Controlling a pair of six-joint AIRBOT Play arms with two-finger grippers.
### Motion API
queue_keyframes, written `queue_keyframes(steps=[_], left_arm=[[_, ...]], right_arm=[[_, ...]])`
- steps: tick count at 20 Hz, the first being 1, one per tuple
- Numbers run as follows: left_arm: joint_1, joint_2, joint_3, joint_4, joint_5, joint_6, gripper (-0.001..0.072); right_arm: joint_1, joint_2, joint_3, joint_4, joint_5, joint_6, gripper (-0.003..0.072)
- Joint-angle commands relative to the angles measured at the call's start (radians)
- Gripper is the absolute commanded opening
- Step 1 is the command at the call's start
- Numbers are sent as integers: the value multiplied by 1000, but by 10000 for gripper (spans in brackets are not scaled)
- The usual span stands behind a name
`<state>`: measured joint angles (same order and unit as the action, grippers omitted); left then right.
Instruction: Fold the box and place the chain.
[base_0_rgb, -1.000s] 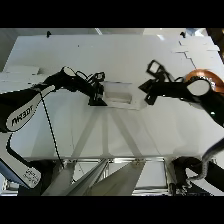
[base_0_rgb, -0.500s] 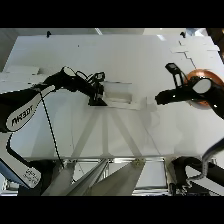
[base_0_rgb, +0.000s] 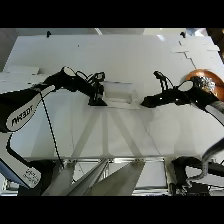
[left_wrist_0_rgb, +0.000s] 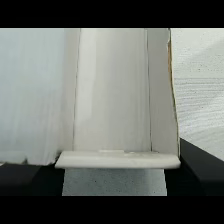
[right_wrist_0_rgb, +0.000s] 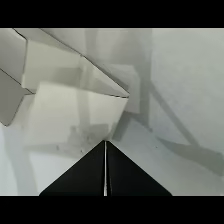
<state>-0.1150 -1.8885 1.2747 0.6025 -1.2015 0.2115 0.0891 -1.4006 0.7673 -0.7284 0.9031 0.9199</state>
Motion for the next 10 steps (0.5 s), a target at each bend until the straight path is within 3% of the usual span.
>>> queue_keyframes(steps=[1,10], left_arm=[[1,0,0,0,0,0,316],[1,0,0,0,0,0,316]], right_arm=[[3,-14,0,70,-6,-39,6],[2,-18,0,-48,-32,-2,5]])
